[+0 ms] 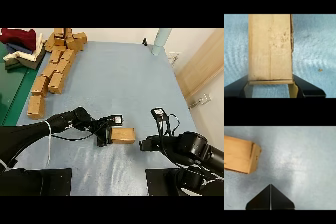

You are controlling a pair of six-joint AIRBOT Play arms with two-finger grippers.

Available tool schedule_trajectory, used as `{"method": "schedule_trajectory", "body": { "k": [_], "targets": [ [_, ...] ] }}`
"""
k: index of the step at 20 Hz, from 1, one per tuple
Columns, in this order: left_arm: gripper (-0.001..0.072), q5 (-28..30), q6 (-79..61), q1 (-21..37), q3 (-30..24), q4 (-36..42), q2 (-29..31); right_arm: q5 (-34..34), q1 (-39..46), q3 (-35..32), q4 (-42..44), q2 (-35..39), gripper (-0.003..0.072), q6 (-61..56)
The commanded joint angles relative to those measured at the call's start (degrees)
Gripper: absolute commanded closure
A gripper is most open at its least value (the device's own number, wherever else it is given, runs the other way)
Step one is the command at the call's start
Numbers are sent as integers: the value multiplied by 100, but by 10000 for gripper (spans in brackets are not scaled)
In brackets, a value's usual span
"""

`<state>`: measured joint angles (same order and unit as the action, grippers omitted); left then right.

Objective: Fold the box.

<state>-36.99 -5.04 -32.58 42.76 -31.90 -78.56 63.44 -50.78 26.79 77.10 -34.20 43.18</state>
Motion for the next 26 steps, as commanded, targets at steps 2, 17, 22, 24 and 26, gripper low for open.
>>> {"method": "schedule_trajectory", "body": {
  "k": [2, 17, 22, 24, 26],
  "targets": [
    [185, -4, 138, 17, 17, 0, 33, -245, 192, 4, 61, -195, 681, -767],
    [184, -50, 4520, 4087, 120, -2391, 1294, -348, 192, 4, -647, -205, 681, -1086],
    [184, 11, 4704, 4929, 120, -2396, 1290, -437, 192, 4, -647, -205, 681, -1086],
    [184, 33, 4715, 5088, 114, -2535, 1276, -564, 192, 4, -647, -205, 681, -1086],
    [184, 92, 4892, 5160, 107, -2675, 1276, -658, 192, 4, -647, -205, 681, -1086]
  ]
}}
